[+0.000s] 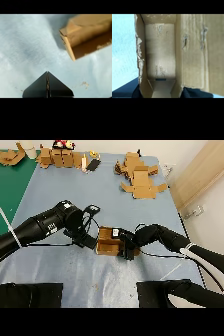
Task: Fold the box.
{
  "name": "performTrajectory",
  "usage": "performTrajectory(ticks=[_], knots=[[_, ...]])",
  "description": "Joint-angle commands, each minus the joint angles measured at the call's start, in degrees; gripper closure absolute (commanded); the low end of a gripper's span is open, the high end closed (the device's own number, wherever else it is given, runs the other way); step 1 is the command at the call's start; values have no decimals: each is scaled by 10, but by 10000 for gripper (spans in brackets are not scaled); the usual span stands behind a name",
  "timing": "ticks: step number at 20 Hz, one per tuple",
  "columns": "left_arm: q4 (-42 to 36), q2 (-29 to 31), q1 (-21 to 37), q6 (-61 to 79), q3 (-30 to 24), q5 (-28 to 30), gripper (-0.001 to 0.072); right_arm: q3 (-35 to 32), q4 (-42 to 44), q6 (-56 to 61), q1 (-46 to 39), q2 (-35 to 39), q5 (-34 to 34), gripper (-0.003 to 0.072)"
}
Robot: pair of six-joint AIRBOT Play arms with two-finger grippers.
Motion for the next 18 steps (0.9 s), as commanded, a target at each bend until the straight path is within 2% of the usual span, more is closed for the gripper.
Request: performTrajectory(ticks=[1,3,5,7,11,14,15,16,17,18], knots=[[-138,14,9,296,-34,29,699,1,0,0,0,0,1,177],[-247,26,43,414,-84,48,699,0,0,0,0,0,1,177],[-288,26,88,486,-129,49,699,1,0,0,0,0,1,177],[-305,26,127,569,-159,63,699,1,0,0,0,0,1,176],[-306,26,173,658,-165,118,699,1,0,0,0,0,1,177],[-307,24,168,718,-165,235,697,1,0,0,0,0,1,177],[-309,20,161,718,-165,254,562,1,0,0,0,0,1,177],[-309,15,156,728,-165,262,142,1,0,0,0,0,1,177],[-309,8,151,735,-165,264,4,1,0,0,0,0,1,177],[-309,3,150,747,-165,256,4,1,0,0,0,0,1,177]])
